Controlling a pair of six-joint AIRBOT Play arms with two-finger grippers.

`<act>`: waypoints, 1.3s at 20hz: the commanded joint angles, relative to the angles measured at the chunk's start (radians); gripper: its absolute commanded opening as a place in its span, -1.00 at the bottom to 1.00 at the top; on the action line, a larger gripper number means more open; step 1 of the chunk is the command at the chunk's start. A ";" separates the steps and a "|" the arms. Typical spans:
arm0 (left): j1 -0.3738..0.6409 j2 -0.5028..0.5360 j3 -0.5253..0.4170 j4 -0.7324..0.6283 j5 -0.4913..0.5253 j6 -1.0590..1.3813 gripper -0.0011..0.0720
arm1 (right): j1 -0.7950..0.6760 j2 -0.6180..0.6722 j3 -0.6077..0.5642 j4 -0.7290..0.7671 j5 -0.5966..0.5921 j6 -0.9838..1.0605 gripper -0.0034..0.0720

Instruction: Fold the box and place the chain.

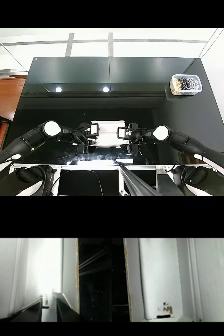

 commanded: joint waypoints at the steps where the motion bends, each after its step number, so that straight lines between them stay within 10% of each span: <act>1: -0.002 -0.011 0.000 -0.004 -0.002 0.001 -0.37 | 0.001 0.000 0.001 0.002 0.000 0.002 0.13; 6: -0.002 -0.011 0.000 -0.005 -0.003 0.001 0.06 | 0.001 0.000 0.001 0.002 0.000 0.002 0.12; 14: -0.002 -0.010 0.000 -0.004 -0.002 0.001 -0.36 | 0.001 0.000 0.001 0.002 0.000 0.002 0.12; 18: -0.002 -0.010 0.000 -0.004 -0.003 0.001 0.00 | 0.001 0.000 0.001 0.002 0.000 0.002 0.13; 23: -0.002 0.012 0.002 0.038 -0.003 -0.004 -0.90 | 0.001 0.000 0.001 0.001 0.000 0.002 0.12; 26: 0.000 0.081 0.002 0.140 -0.003 -0.095 -0.90 | 0.001 0.000 0.001 0.001 0.000 0.002 0.12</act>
